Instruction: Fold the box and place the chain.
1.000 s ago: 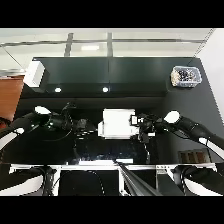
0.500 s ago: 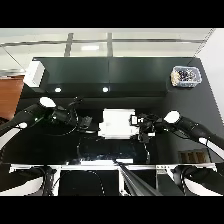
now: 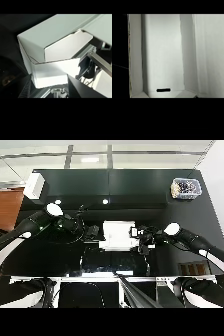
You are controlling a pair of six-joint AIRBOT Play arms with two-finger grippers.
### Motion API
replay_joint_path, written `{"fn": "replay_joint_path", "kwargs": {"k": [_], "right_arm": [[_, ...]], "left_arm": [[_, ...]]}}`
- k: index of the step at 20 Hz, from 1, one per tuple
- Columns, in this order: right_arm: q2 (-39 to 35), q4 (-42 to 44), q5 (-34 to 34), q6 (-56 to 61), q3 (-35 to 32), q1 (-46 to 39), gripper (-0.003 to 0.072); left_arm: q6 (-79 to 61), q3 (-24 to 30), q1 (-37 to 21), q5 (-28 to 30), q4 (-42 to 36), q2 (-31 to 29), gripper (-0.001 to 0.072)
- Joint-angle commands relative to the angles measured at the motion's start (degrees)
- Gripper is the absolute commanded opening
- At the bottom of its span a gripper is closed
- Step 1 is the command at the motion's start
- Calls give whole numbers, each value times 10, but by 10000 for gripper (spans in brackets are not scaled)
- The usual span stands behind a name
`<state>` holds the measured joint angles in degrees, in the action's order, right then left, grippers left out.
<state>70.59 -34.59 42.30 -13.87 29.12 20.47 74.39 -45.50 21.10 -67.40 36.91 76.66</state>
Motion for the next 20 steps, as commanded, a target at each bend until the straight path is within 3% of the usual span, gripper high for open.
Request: {"fn": "replay_joint_path", "kwargs": {"k": [1,4,10,20], "right_arm": [[0,0,0,0,0,1,410],[0,0,0,0,0,1,410],[0,0,0,0,0,1,411],[0,0,0,0,0,1,410]], "left_arm": [[27,-10,17,11,19,-1,512],[62,-10,26,20,23,-1,512],[129,-11,59,89,68,-1,512],[183,-33,88,101,107,-1,511]]}}
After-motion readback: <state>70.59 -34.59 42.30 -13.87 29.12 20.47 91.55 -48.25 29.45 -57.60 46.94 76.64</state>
